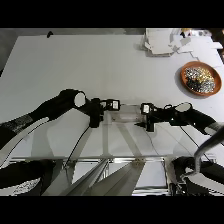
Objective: Fold the box and place the chain.
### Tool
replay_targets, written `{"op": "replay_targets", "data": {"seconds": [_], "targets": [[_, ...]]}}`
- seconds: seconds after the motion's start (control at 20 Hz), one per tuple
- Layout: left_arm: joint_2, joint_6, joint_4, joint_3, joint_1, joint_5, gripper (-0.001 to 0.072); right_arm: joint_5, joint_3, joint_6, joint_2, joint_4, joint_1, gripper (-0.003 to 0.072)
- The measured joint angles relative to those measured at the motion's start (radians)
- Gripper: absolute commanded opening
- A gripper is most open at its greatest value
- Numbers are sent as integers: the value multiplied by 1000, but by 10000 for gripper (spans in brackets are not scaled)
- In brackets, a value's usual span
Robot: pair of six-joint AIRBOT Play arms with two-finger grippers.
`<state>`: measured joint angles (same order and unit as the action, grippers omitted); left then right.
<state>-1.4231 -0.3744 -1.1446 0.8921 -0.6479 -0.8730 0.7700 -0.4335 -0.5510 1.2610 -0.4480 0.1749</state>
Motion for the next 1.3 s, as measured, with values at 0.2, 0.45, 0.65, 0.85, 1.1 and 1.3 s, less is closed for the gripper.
{"op": "replay_targets", "data": {"seconds": [0.2,0.45,0.65,0.85,1.1,1.3], "targets": [[0,58,22,-2,1,78,418,0,0,0,0,0,0,437],[-19,80,30,-3,1,125,417,0,0,0,0,0,0,437],[-39,84,30,-3,1,137,416,0,0,0,0,0,0,437],[-55,85,31,-2,1,140,416,0,0,0,0,0,0,437],[-57,87,29,-3,-1,141,411,0,0,0,0,0,0,437],[-31,95,23,-5,-2,118,380,0,0,0,0,0,0,437]]}}
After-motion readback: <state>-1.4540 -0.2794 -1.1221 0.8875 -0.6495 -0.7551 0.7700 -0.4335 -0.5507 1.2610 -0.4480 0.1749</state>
